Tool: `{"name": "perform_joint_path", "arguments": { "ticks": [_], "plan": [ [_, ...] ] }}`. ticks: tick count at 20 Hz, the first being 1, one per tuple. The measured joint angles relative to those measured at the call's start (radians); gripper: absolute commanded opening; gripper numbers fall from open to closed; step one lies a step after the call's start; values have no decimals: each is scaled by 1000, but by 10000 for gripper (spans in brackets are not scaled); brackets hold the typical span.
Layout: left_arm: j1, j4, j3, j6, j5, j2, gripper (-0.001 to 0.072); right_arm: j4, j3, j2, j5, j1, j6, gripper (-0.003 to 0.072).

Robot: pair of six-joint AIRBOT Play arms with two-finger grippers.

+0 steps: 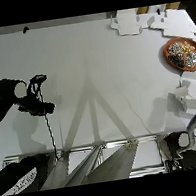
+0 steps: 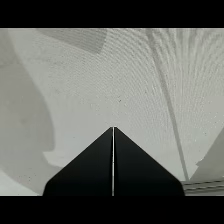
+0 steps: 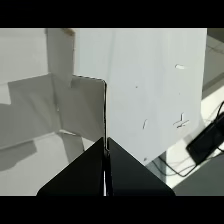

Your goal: Fold the box and place the chain.

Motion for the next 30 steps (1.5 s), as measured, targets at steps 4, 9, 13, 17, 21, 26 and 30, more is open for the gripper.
{"name": "perform_joint_path", "arguments": {
  "ticks": [4,9,13,17,21,26,30],
  "plan": [
    [0,0,0,0,0,0,9,211,0,132,-6,179,-64,11],
    [0,0,0,0,0,0,9,491,-72,343,-68,414,-119,11],
    [0,0,0,0,0,0,9,674,-222,489,-167,556,-133,12],
    [0,0,0,0,0,0,9,757,-345,557,-228,655,-134,12],
    [0,-2,0,0,0,0,10,787,-393,578,-275,700,-134,12],
    [0,-26,-2,19,21,0,453,797,-407,584,-302,714,-134,13],
    [-1,-313,-2,228,180,-13,457,801,-410,585,-316,716,-137,13]
  ]
}}
